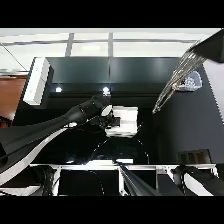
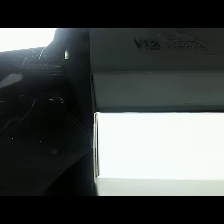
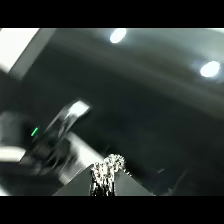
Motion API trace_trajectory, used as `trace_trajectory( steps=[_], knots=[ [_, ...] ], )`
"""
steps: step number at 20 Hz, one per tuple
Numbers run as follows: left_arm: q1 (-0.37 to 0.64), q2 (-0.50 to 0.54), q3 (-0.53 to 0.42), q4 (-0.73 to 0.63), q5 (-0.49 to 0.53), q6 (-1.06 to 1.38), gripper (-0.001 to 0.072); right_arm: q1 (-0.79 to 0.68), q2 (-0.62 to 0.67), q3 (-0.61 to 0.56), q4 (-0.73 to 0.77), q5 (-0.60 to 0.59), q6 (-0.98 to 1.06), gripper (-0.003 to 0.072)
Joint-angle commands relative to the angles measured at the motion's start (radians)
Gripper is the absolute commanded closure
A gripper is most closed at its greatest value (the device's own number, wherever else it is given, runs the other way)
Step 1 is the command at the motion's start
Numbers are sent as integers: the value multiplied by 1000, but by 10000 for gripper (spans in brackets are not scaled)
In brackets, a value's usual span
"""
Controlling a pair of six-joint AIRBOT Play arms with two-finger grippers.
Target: Fold the box and place the chain.
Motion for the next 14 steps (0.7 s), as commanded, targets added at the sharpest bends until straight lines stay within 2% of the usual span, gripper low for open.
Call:
trace_trajectory(
  steps=[1,8,14],
  knots=[
    [1,0,0,0,2,0,683,110,15,-60,26,29,-18,670],
    [0,0,0,0,1,0,684,146,14,-69,266,-24,-24,671],
    [0,0,0,0,0,0,683,151,14,-97,263,-45,-16,670]
  ],
)
